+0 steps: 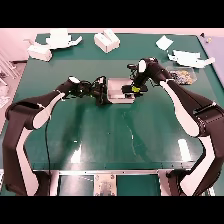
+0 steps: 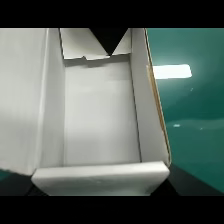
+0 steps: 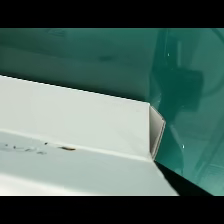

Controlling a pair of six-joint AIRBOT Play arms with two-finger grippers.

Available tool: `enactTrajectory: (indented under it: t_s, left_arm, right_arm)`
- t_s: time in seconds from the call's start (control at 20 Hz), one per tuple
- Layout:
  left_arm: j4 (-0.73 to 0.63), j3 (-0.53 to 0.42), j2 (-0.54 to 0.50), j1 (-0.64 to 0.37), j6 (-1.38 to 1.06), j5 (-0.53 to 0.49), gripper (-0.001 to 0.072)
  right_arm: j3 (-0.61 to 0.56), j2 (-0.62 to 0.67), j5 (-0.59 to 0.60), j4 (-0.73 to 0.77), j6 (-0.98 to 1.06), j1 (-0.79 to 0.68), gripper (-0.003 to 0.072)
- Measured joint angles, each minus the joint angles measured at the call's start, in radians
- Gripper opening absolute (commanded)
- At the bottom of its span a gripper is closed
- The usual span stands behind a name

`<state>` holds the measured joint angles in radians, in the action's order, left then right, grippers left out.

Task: Fold the box and place the chain.

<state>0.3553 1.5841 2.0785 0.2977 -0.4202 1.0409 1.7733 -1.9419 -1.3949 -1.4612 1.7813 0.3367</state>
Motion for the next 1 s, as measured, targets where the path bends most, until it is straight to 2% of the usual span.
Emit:
enactTrajectory:
  t_s: [0.1, 0.2, 0.8, 0.85, 0.95, 1.0]
  left_arm:
    - [-0.001, 0.000, 0.000, 0.000, 0.001, -0.003, 0.0544]
    - [-0.001, 0.000, 0.000, 0.000, 0.003, -0.006, 0.0545]
    - [0.004, 0.000, 0.000, -0.003, 0.001, 0.001, 0.0545]
    - [0.004, 0.000, 0.000, -0.003, 0.001, 0.001, 0.0545]
    - [0.005, 0.000, 0.000, -0.003, 0.002, 0.002, 0.0545]
    - [0.005, 0.000, 0.000, -0.002, 0.002, 0.002, 0.0545]
  right_arm:
    - [0.016, 0.003, -0.005, -0.015, 0.000, 0.000, 0.0507]
    - [0.024, 0.003, -0.008, -0.027, 0.000, 0.002, 0.0373]
    - [0.037, -0.018, -0.006, -0.031, 0.015, 0.033, 0.0350]
    - [0.037, -0.023, -0.006, -0.030, 0.018, 0.035, 0.0265]
    - [0.039, -0.034, -0.006, -0.030, 0.031, 0.037, 0.0230]
    - [0.038, -0.037, -0.006, -0.030, 0.034, 0.039, 0.0162]
